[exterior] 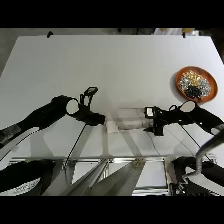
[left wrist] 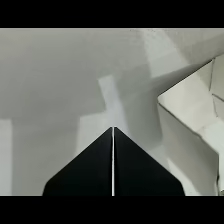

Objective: Fold the box and place the chain.

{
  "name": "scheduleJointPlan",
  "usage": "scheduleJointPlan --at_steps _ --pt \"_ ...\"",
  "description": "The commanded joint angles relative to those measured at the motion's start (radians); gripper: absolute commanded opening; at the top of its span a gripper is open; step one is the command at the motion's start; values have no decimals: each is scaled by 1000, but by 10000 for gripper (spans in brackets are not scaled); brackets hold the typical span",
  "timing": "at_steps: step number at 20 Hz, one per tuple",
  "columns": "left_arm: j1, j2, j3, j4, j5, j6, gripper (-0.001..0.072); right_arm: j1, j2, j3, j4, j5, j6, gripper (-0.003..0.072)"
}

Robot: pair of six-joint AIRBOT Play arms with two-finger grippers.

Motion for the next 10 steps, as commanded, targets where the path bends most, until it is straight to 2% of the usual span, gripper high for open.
scheduleJointPlan --at_steps 1,4,10 --pt "-11 -59 0 -126 32 -14 4 0 0 0 0 0 0 396" --pt "-21 -92 0 -224 34 0 4 0 0 0 0 0 0 396" --pt "-50 -70 3 -342 36 86 4 0 0 1 0 0 0 396"
